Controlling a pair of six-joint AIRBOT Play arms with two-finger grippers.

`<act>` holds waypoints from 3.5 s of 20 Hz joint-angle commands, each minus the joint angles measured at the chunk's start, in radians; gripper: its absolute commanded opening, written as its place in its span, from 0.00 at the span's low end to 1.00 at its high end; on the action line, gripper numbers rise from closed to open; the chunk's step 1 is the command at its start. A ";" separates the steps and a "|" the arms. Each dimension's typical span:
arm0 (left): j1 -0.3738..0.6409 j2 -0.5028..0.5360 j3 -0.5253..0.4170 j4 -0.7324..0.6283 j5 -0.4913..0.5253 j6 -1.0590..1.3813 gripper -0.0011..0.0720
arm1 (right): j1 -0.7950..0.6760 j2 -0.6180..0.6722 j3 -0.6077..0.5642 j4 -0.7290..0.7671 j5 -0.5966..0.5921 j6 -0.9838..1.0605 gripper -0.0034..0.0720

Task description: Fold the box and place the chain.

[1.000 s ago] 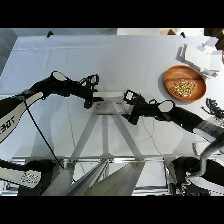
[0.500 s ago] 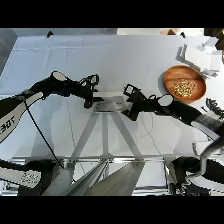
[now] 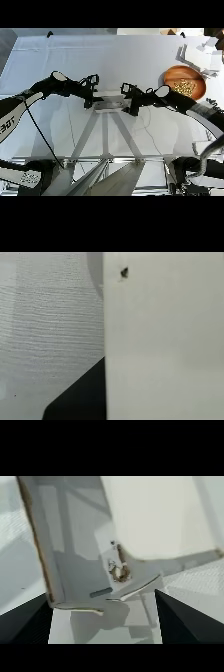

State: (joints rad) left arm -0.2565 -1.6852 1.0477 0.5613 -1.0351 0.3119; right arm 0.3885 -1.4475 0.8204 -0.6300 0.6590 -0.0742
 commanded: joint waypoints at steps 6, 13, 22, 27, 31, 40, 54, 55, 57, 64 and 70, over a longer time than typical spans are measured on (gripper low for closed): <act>0.000 -0.001 0.000 0.000 -0.001 0.002 0.03 | -0.008 -0.045 0.042 0.055 0.093 -0.166 0.96; 0.000 0.000 0.000 0.000 -0.001 0.002 0.03 | -0.034 -0.183 0.107 0.077 0.234 -0.185 0.96; 0.000 -0.001 0.000 0.000 -0.001 0.002 0.03 | -0.032 -0.223 0.107 0.130 0.234 -0.189 0.96; 0.000 0.000 0.000 0.000 -0.001 0.002 0.03 | -0.032 -0.222 0.107 0.130 0.236 -0.189 0.96; 0.000 -0.001 0.000 0.000 -0.001 0.002 0.03 | -0.032 -0.222 0.107 0.130 0.236 -0.189 0.96; 0.000 0.000 0.000 0.000 -0.001 0.002 0.03 | -0.032 -0.222 0.107 0.130 0.242 -0.189 0.70; 0.000 0.000 0.000 0.000 -0.013 0.002 0.03 | -0.032 -0.222 0.107 0.130 0.242 -0.189 0.70; -0.001 0.000 0.000 0.000 -0.014 0.002 0.03 | -0.032 -0.222 0.107 0.130 0.242 -0.189 0.70; -0.001 -0.001 0.000 0.000 -0.016 0.002 0.03 | -0.032 -0.222 0.107 0.130 0.242 -0.189 0.70; 0.002 0.002 0.000 0.000 -0.015 0.002 0.16 | -0.032 -0.222 0.107 0.130 0.242 -0.189 0.70; 0.020 0.056 0.000 0.003 -0.016 0.002 0.42 | -0.032 -0.222 0.107 0.130 0.242 -0.189 0.70</act>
State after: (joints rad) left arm -0.2485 -1.6547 1.0470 0.5648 -1.0508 0.3126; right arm 0.3557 -1.6707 0.9272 -0.5011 0.9043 -0.2642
